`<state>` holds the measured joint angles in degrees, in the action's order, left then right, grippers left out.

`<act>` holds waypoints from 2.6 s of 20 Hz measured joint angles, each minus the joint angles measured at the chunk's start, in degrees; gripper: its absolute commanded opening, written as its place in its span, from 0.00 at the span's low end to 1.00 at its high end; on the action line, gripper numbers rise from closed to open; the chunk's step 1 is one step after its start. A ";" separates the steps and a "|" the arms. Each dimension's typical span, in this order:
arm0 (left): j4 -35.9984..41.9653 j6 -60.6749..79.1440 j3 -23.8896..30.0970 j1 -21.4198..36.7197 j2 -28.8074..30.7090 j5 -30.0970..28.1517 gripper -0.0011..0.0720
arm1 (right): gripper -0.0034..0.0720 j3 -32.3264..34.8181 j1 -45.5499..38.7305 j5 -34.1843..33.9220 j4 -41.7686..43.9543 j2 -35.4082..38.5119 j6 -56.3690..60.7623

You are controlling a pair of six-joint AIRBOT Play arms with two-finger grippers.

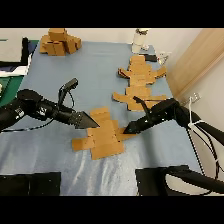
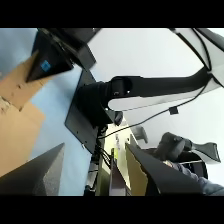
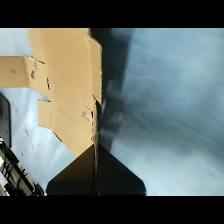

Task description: Fold the box.

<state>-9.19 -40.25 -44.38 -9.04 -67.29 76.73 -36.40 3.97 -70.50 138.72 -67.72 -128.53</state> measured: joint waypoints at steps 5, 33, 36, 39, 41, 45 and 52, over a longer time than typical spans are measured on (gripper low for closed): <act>-10.36 -4.92 0.13 7.74 0.00 -0.83 0.79 | 0.05 1.11 8.31 2.91 4.79 1.01 -3.45; -2.91 16.41 2.67 12.76 -19.26 -4.85 0.06 | 0.05 1.40 12.39 7.08 6.01 3.67 -4.57; -2.60 18.43 2.67 12.66 -19.41 -4.11 0.03 | 0.05 1.40 12.41 7.08 5.88 3.67 -4.46; -2.51 20.02 2.67 12.59 -19.47 -3.45 0.03 | 0.37 1.42 12.41 7.10 5.88 3.67 -4.42; -2.38 21.33 2.51 12.52 -19.47 -2.34 0.03 | 0.73 1.38 12.41 7.80 5.81 3.67 -4.44; -0.98 24.37 0.20 9.97 -18.27 -1.44 0.03 | 0.73 -1.05 10.43 11.89 -1.05 3.76 1.03; 0.28 36.28 -1.44 -2.89 -11.96 -15.54 0.03 | 0.23 -10.56 2.40 13.90 -13.75 3.85 16.35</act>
<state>-8.91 -3.97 -45.82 -11.92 -79.24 61.19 -46.96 6.37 -56.60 124.97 -63.88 -112.18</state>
